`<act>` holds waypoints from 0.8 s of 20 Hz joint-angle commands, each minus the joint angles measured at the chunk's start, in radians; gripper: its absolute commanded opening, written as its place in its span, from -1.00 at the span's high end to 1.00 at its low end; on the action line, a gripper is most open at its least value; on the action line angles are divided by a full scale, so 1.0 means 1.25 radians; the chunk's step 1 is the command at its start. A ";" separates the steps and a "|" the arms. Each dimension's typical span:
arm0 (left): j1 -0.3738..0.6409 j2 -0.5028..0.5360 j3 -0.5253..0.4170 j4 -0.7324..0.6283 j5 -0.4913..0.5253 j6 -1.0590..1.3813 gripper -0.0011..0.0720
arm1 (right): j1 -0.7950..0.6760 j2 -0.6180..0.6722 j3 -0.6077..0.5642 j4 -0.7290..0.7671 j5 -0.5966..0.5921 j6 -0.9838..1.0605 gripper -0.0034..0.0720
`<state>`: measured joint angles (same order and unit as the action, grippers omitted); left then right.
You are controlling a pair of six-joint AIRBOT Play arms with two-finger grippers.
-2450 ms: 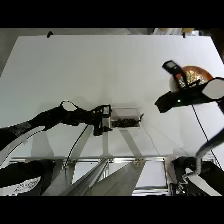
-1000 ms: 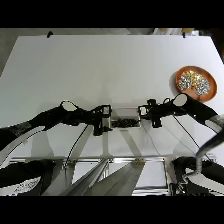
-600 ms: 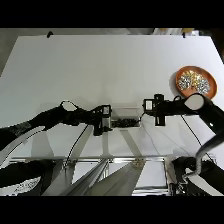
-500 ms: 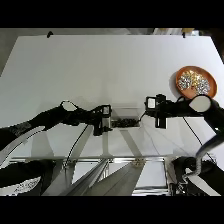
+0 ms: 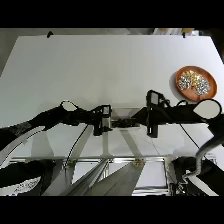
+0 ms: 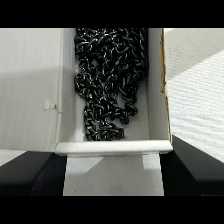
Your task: Fold the box and place the chain.
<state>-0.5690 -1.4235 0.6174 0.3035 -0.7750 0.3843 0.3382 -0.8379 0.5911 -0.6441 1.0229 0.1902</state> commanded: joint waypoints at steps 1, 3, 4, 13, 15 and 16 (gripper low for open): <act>0.000 0.000 0.000 0.000 0.000 0.000 0.12 | 0.048 -0.034 0.002 -0.047 -0.053 0.068 0.25; 0.000 0.000 0.000 0.000 0.000 0.000 0.12 | 0.047 -0.047 0.025 -0.048 -0.045 0.128 0.24; 0.000 0.000 0.000 0.000 0.000 0.000 0.12 | 0.047 -0.052 0.052 -0.050 -0.035 0.146 0.25; 0.000 0.000 0.000 0.000 0.000 0.000 0.12 | 0.055 -0.304 0.363 -0.200 -0.081 0.434 0.88; 0.000 0.000 0.000 0.000 0.000 0.000 0.12 | 0.088 -0.340 0.353 -0.251 -0.065 0.440 0.88; 0.000 0.000 0.000 0.000 0.000 0.000 0.12 | 0.113 -0.344 0.341 -0.291 -0.064 0.440 0.88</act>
<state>-0.5690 -1.4239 0.6174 0.3038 -0.7750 0.3840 0.4324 -1.2037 1.0103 -0.9039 0.9524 0.6689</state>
